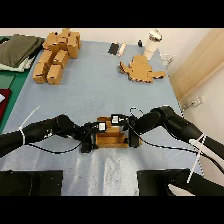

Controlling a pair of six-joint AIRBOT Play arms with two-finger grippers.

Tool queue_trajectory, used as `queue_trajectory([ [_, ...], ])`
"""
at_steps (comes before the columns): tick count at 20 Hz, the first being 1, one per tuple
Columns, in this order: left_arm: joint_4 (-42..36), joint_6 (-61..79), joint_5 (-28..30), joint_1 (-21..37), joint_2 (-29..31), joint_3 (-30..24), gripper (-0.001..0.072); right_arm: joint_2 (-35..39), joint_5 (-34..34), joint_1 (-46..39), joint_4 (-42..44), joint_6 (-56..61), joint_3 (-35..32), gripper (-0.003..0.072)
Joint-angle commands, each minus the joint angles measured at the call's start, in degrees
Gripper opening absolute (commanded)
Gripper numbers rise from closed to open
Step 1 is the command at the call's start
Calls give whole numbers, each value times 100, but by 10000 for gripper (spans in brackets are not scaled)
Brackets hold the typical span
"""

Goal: Fold the box.

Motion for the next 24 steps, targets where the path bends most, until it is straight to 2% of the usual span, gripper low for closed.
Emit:
queue_trajectory([
  [1, 0, 2, 17, 2, -2, 7, 321, 37, 13, 15, 396, -168, -4, 496],
  [2, 0, 0, 17, 2, -2, 7, 321, 37, -31, 22, 420, -168, -9, 424],
  [4, 0, 2, 15, 2, -2, 7, 321, 39, -44, 37, 417, -170, -37, 402],
  [6, 0, 2, 20, 2, -2, 7, 321, 42, -39, 44, 459, -173, -107, 276],
  [8, 0, 0, 15, 2, -2, 7, 321, 44, 9, 151, 439, -184, -131, 215],
  [17, 0, 2, 17, 2, -2, 7, 321, 37, 417, 361, 398, -181, -131, 215],
  [19, 0, 0, 17, 2, -2, 7, 321, 26, 452, 361, 437, -179, -155, 266],
  [20, 0, 0, 17, 2, -2, 7, 321, 22, 496, 361, 463, -177, -199, 399],
  [21, 0, 2, 20, 2, -2, 7, 321, 4, 505, 361, 518, -179, -245, 449],
  [22, 0, 2, 17, 2, -2, 7, 321, -9, 509, 361, 608, -179, -284, 457],
  [23, 0, 0, 20, 2, -2, 7, 321, -20, 553, 363, 671, -181, -310, 516],
  [24, 0, 2, 17, 2, -2, 7, 321, -22, 586, 363, 708, -203, -323, 523],
])
